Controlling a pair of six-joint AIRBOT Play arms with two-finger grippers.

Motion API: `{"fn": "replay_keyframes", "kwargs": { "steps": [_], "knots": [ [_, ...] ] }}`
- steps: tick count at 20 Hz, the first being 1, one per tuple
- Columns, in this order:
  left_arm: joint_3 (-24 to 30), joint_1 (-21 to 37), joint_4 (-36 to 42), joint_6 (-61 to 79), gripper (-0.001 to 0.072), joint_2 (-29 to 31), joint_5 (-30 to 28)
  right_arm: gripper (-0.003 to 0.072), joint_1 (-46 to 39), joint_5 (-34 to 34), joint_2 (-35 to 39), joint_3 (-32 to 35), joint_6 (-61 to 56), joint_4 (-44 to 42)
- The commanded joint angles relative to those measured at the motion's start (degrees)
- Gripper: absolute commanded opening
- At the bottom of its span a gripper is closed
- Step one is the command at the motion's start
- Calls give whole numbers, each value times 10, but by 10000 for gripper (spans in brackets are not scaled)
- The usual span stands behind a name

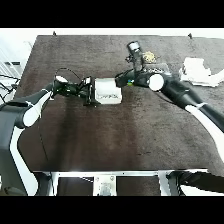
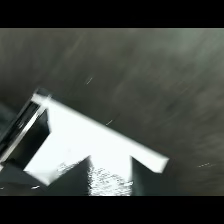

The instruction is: Fold the box and place the chain.

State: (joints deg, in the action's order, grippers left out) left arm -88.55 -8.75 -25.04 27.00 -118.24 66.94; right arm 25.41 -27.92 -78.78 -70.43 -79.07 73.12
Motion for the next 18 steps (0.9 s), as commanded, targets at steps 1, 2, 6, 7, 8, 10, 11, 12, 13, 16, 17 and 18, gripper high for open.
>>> {"fn": "replay_keyframes", "kwargs": {
  "steps": [1, 2, 6, 7, 8, 10, 11, 12, 13, 16, 17, 18],
  "knots": [
    [0, 0, 0, 0, 531, 0, 0, 233, -49, 3, 49, -1, 98, 24],
    [0, 0, 0, 0, 531, 0, 0, 223, -74, 5, 47, -6, 138, 4],
    [0, 0, 0, 0, 531, 0, 0, 140, -156, -54, -7, -52, 429, -246],
    [0, 0, 0, 0, 531, 0, 0, 140, -175, -105, -29, -71, 493, -314],
    [0, 0, 0, 0, 531, 0, 0, 140, -195, -168, -59, -94, 544, -374],
    [0, 0, 0, 0, 530, 0, 0, 140, -225, -258, -124, -146, 574, -426],
    [0, 0, 0, 0, 531, 0, 0, 141, -233, -279, -156, -171, 573, -430],
    [0, 0, 0, 0, 531, 0, 0, 141, -234, -295, -189, -197, 573, -429],
    [0, 0, 0, 0, 531, 0, 0, 142, -233, -306, -219, -222, 575, -429],
    [0, 0, 0, 0, 531, 0, 0, 152, -217, -335, -288, -285, 586, -433],
    [0, 0, 0, 0, 531, 0, 0, 152, -211, -350, -304, -301, 586, -433],
    [0, 0, 0, 0, 530, 0, 0, 154, -204, -363, -315, -309, 586, -433]
  ]
}}
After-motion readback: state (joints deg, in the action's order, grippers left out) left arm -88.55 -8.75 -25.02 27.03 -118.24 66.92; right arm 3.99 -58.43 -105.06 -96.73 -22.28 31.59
